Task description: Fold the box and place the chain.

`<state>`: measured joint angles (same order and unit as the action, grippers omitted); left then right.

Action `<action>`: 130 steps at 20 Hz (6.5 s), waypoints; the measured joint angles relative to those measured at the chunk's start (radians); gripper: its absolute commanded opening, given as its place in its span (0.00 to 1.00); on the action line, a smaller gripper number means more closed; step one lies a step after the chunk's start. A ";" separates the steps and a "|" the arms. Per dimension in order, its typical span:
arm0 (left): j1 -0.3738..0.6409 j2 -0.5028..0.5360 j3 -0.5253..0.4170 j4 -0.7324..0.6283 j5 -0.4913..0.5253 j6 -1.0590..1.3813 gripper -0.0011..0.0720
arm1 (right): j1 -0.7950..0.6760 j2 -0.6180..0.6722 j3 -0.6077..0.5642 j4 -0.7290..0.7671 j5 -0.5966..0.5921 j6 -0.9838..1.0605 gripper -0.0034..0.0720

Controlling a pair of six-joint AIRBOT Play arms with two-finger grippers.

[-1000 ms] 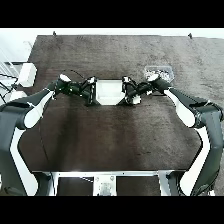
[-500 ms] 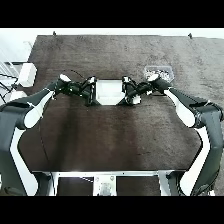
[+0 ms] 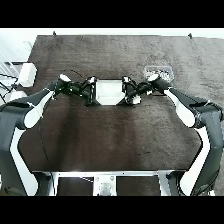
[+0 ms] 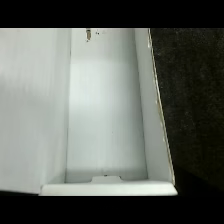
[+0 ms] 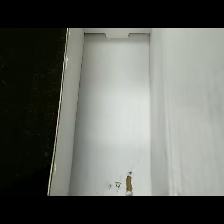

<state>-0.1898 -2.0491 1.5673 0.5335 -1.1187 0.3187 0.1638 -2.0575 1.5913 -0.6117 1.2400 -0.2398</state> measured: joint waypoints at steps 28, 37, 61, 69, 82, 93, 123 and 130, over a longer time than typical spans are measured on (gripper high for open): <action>0.000 -0.001 0.001 0.000 0.001 0.000 0.73 | -0.180 0.151 -0.001 0.180 0.255 0.126 0.06; 0.000 -0.001 0.001 0.000 0.000 0.000 0.73 | -0.047 0.135 -0.005 0.235 -0.051 0.278 0.06; 0.000 -0.001 0.001 0.000 0.000 0.000 0.73 | -0.047 0.299 0.001 -0.212 -0.165 0.464 0.86; 0.000 -0.001 0.001 0.000 0.000 0.000 0.73 | -0.029 0.281 -0.093 -0.345 -0.094 0.330 0.86; 0.000 -0.001 0.001 0.000 0.000 0.000 0.73 | 0.032 0.225 -0.124 -0.248 -0.185 0.278 0.38; 0.000 0.000 0.001 0.001 0.000 0.000 0.73 | 0.082 0.199 -0.124 -0.156 -0.243 0.216 0.44; -0.002 0.000 0.001 0.000 0.001 0.000 0.73 | -0.292 0.350 -0.240 -0.241 -0.150 1.084 0.06; -0.002 0.000 0.001 0.000 0.000 0.000 0.73 | -0.232 0.234 -0.282 -0.130 -0.160 1.140 0.06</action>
<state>-0.1913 -2.0495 1.5684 0.5331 -1.1183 0.3183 -0.0685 -1.8233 1.3090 -0.7422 1.0801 0.9001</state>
